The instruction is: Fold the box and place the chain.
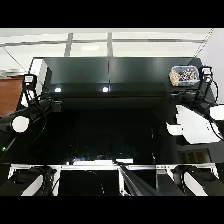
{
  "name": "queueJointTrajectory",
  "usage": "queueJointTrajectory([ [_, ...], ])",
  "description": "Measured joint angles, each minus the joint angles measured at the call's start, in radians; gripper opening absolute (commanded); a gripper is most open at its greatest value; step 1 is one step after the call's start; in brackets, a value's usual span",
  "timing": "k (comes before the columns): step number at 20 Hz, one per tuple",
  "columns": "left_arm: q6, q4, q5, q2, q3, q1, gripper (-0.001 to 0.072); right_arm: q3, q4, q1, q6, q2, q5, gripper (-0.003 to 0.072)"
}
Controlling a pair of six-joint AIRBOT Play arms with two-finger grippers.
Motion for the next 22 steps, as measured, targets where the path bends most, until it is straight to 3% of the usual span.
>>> queueJointTrajectory([
  [17,-0.003,-0.008,0.002,0.0,0.0,-0.001,0.0028,0.0,0.004,0.0,0.0,0.0,-0.003,0.0012],
  [21,-0.003,-0.045,0.061,-0.006,0.0,-0.004,0.0031,0.0,0.089,0.002,0.0,-0.005,-0.038,0.0012],
  [22,-0.003,-0.067,0.084,-0.012,0.0,-0.005,0.0122,0.0,0.116,0.002,0.001,-0.01,-0.058,0.0034],
])
